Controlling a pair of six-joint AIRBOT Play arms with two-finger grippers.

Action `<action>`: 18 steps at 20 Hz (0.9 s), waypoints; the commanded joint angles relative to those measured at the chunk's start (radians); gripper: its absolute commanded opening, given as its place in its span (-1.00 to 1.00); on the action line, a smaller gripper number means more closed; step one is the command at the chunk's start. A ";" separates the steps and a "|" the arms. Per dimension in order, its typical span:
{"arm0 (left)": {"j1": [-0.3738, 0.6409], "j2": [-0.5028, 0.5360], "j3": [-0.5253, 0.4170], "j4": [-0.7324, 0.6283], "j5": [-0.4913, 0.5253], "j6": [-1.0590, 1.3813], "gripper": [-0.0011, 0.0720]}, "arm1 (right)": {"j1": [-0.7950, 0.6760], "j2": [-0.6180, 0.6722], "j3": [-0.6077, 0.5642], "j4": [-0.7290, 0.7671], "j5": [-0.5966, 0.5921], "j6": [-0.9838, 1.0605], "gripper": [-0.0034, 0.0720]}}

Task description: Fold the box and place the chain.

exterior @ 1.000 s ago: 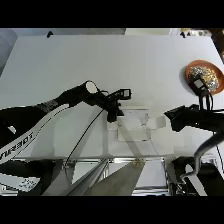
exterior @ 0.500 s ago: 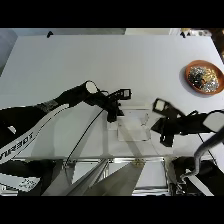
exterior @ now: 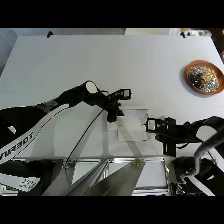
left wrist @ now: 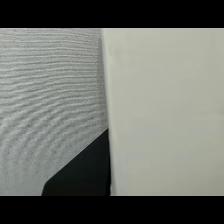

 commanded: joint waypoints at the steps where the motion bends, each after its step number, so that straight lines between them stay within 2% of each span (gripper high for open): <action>1: 0.000 -0.001 0.000 0.000 0.000 0.000 -0.95 | 0.006 0.026 -0.107 -0.010 -0.140 0.002 -0.87; 2: 0.000 -0.001 0.000 0.000 0.000 0.000 -0.95 | 0.006 0.039 -0.131 -0.010 -0.171 0.002 -0.86; 3: 0.000 -0.001 0.000 0.000 0.000 0.000 -0.95 | 0.006 0.055 -0.149 -0.009 -0.195 0.002 -0.74; 4: 0.000 -0.001 0.000 0.000 0.000 0.000 -0.95 | 0.007 0.074 -0.163 -0.002 -0.210 0.002 -0.11; 5: 0.000 -0.001 0.000 0.000 0.000 0.000 -0.95 | 0.017 0.100 -0.182 0.013 -0.252 0.002 0.65; 6: 0.000 -0.001 0.000 0.000 0.000 0.000 -0.95 | 0.026 0.131 -0.209 0.020 -0.299 -0.007 0.96; 8: 0.000 -0.001 0.000 0.000 0.000 0.000 -0.95 | 0.045 0.190 -0.272 0.019 -0.383 -0.040 0.96; 11: 0.000 -0.001 0.000 0.000 0.000 0.000 -0.95 | 0.100 0.196 -0.319 0.019 -0.463 -0.075 0.96; 18: 0.000 -0.001 0.000 0.000 0.000 0.000 -0.95 | 0.129 0.075 -0.322 0.010 -0.552 -0.093 0.95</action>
